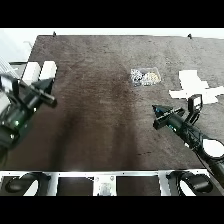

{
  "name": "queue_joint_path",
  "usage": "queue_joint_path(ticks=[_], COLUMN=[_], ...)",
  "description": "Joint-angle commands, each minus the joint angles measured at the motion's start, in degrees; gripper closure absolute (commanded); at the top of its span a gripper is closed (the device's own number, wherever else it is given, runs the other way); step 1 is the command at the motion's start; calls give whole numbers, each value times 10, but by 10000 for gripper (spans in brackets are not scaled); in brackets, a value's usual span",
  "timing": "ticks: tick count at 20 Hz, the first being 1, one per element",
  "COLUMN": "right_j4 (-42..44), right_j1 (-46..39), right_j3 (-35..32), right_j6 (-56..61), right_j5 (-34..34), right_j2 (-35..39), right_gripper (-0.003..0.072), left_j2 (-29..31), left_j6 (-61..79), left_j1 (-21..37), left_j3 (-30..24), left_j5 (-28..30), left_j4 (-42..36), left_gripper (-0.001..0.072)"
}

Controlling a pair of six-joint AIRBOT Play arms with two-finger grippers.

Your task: Fold the box and place the chain.

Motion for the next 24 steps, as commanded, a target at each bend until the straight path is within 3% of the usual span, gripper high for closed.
queue_joint_path(ticks=[1, 7, 14, 24], right_j4=[-17, -51, -51, -51], right_j1=[0, 0, 0, 0], right_j3=[-33, -84, -112, -112], right_j6=[9, 9, 9, 9], right_j5=[13, -15, -15, -15], right_j2=[31, 111, 118, 118], right_gripper=[681, 680, 679, 679], left_j2=[65, 73, 73, 73], left_j6=[75, 75, 54, 54], left_j1=[-3, -3, -3, -3], left_j3=[-105, -172, -177, -177], left_j5=[-31, -61, 3, 2], left_j4=[-72, -80, -80, -80], left_gripper=[696, 696, 690, 690])
